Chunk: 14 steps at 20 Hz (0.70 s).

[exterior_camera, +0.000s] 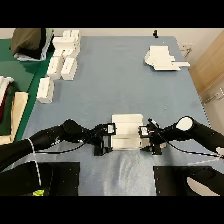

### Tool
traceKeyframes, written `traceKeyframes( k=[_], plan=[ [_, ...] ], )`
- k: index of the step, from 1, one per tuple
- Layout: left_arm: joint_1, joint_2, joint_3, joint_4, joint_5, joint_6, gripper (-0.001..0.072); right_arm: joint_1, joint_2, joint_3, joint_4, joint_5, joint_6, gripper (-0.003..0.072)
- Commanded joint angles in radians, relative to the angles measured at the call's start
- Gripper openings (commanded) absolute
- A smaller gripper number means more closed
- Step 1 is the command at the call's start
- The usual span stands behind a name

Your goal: Fold the box.

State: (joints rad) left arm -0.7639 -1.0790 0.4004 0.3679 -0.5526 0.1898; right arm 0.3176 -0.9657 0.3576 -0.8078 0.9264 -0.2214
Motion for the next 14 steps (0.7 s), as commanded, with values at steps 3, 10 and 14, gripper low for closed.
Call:
traceKeyframes(
  k=[3,10,14],
  plan=[
    [-0.042,-0.018,0.000,-0.032,0.050,-0.007,0.0700,0.000,0.001,0.000,0.000,0.000,0.000,0.0507],
    [-0.085,-0.028,0.005,-0.030,0.111,-0.027,0.0691,0.000,0.001,0.000,0.000,0.000,0.000,0.0508],
    [-0.085,-0.033,0.010,-0.014,0.124,-0.060,0.0462,0.000,0.001,0.000,0.000,0.000,0.000,0.0508]
  ],
)
